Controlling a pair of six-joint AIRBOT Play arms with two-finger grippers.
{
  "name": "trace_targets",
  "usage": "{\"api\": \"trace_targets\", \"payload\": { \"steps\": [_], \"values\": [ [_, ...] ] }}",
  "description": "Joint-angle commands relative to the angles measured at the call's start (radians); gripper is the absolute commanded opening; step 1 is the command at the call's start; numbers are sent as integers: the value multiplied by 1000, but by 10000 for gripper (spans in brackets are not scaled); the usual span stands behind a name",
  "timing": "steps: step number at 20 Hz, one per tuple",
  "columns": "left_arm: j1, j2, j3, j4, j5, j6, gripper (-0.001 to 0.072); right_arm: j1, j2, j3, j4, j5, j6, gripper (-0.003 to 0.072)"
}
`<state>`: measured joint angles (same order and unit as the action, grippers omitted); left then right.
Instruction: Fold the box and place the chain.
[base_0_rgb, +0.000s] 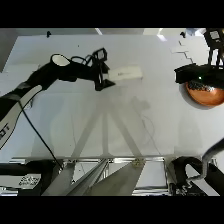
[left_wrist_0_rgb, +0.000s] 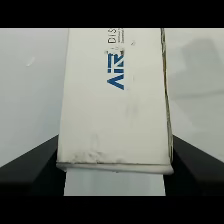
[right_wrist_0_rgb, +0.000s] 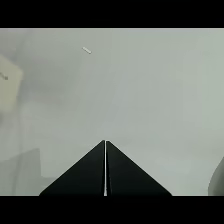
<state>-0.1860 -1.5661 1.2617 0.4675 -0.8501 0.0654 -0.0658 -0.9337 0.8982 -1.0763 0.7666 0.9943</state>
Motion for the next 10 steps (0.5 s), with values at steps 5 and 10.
{"api": "trace_targets", "payload": {
  "steps": [5, 10],
  "values": [
    [41, 84, 1, 206, 327, -364, 8, -1, 1, 1, 0, 0, 0, 14],
    [173, 74, 1, 325, 365, -612, 7, -1, 1, 1, 0, 0, 0, 14]
  ]
}}
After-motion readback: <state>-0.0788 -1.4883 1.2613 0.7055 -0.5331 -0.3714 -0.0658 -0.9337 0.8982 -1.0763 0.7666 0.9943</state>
